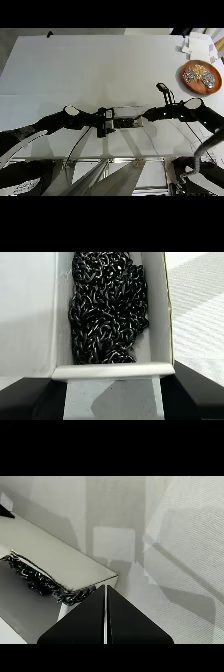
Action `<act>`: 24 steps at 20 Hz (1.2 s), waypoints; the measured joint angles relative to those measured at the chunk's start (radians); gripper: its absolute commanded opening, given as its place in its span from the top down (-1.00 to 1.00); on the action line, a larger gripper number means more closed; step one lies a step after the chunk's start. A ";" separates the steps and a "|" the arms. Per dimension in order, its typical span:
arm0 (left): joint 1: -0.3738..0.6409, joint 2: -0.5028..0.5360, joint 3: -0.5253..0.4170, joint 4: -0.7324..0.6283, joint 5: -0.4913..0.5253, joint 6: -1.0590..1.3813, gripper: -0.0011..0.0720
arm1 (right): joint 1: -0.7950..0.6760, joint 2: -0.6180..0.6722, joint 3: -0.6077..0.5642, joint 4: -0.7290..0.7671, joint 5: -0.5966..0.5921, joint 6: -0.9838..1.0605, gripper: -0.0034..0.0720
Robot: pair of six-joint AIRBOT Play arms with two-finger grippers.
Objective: Fold the box and place the chain.
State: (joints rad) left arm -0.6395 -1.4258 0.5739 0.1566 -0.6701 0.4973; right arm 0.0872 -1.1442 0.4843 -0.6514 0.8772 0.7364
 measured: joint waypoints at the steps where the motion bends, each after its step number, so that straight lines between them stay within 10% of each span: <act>1: 0.000 0.000 0.000 0.000 0.000 0.000 0.12 | 0.000 0.000 0.000 0.000 0.006 0.000 0.87; 24: 0.000 0.000 0.000 0.000 0.000 0.000 0.12 | 0.000 0.000 0.000 0.012 -0.028 -0.011 0.87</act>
State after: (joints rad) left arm -0.6395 -1.4258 0.5739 0.1566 -0.6701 0.4973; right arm 0.0872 -1.1446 0.4843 -0.6395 0.8490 0.7250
